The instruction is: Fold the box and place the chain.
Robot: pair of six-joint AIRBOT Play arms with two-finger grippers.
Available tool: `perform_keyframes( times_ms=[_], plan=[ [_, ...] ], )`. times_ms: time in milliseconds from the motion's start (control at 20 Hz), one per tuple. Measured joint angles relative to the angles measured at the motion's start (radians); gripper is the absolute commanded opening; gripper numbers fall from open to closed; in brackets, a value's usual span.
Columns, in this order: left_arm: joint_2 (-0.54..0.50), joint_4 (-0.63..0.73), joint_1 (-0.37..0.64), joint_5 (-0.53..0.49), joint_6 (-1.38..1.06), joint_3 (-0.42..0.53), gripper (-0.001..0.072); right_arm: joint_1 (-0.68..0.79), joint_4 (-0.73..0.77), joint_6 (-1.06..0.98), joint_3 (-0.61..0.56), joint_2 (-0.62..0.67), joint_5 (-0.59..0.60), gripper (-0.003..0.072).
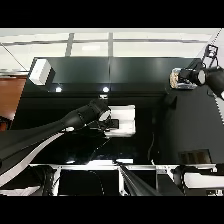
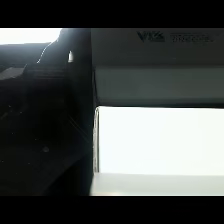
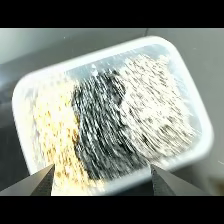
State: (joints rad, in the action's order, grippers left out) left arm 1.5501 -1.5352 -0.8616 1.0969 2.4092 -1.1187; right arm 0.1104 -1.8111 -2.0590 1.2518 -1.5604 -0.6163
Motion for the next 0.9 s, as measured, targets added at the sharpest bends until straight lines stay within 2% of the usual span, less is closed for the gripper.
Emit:
perform_keyframes(
  times_ms=[150,200,400,450,550,600,750,850,900],
  plan=[
    [0.000,0.000,0.002,0.003,0.000,0.000,0.0029,0.032,0.096,0.050,0.180,-0.151,-0.104,0.0709],
    [0.000,0.000,0.002,0.005,0.000,0.000,0.0030,0.041,0.117,0.060,0.222,-0.187,-0.127,0.0615],
    [0.000,0.001,0.003,0.006,0.000,0.000,0.0030,0.074,0.167,0.079,0.318,-0.279,-0.175,0.0610],
    [0.000,0.002,0.004,0.006,0.000,0.000,0.0030,0.080,0.176,0.084,0.327,-0.293,-0.178,0.0564],
    [0.000,0.002,0.004,0.006,0.000,0.000,0.0029,0.087,0.200,0.101,0.341,-0.314,-0.179,0.0332],
    [0.000,0.003,0.004,0.006,0.000,0.000,0.0030,0.090,0.208,0.113,0.344,-0.321,-0.180,0.0255],
    [0.000,0.003,0.004,0.007,0.000,0.000,0.0029,0.092,0.230,0.144,0.366,-0.332,-0.191,0.0285],
    [0.000,0.003,0.004,0.007,0.000,0.000,0.0029,0.093,0.236,0.176,0.396,-0.334,-0.210,0.0441],
    [0.000,0.003,0.004,0.007,0.000,0.000,0.0029,0.093,0.235,0.192,0.412,-0.335,-0.226,0.0448]
  ],
)
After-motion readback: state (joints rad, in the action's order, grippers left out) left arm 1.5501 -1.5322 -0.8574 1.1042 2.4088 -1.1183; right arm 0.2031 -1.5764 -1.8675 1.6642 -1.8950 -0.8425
